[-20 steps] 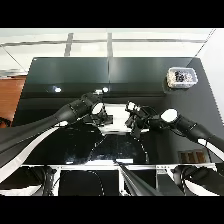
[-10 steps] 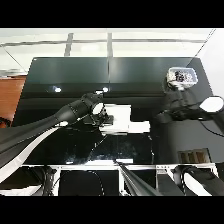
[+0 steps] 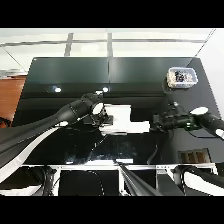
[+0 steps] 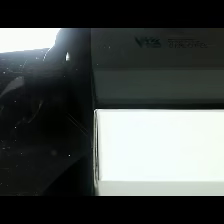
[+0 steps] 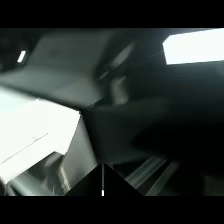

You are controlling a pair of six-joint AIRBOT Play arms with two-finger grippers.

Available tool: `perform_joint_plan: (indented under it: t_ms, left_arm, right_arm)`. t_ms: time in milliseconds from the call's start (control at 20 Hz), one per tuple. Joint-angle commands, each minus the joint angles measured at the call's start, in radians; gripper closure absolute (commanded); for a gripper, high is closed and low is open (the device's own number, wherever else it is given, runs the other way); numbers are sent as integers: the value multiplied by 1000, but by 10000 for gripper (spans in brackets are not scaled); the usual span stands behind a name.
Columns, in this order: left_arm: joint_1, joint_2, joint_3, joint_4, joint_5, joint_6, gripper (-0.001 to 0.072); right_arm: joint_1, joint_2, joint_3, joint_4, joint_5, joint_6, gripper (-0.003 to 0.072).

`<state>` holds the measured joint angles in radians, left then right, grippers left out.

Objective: Fold the box and place the chain.

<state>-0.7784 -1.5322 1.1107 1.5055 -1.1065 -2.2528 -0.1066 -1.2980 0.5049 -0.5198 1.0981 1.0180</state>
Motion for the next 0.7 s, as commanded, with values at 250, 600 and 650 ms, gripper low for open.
perform_joint_plan:
  t_ms: [250,600,650]
  left_arm:
    - [0,0,1,0,-5,1,684]
    - [0,0,1,0,-5,1,684]
    - [0,0,1,0,-5,1,683]
  right_arm:
    - [159,-89,166,97,148,-133,85]
    - [261,-89,261,70,139,-95,89]
    - [277,-89,282,33,127,-50,89]
